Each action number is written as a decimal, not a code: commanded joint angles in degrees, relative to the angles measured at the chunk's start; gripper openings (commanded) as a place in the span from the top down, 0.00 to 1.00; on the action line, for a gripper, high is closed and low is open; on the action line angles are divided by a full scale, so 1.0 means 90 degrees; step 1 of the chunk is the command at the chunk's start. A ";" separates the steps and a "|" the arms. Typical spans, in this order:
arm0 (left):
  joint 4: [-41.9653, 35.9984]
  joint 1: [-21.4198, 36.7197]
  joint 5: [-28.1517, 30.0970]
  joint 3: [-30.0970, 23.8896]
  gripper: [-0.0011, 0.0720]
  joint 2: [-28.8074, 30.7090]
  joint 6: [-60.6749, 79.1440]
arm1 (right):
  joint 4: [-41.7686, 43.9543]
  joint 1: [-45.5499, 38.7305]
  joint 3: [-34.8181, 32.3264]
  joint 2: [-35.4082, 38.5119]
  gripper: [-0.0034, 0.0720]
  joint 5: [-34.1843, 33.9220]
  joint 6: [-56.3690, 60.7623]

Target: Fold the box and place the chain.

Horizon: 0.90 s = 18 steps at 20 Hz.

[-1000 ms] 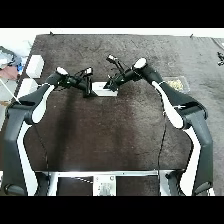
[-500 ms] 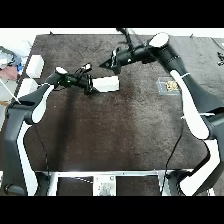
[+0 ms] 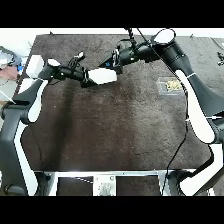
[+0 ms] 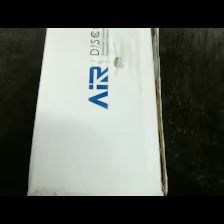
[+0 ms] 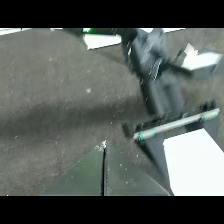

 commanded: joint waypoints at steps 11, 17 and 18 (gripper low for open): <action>-0.1328 0.1355 -0.0653 0.0219 0.97 0.0007 -0.0376 | 0.0454 -0.0002 -0.0034 0.0231 0.95 0.0362 0.0172; -0.0811 0.2025 0.0799 0.0216 0.97 0.0493 -0.1367 | 0.0699 0.0063 -0.0032 0.0231 0.95 0.0415 0.0189; -0.0379 0.2042 0.1161 0.0214 0.98 0.0631 -0.1649 | 0.0699 0.0075 -0.0034 0.0231 0.95 0.0413 0.0187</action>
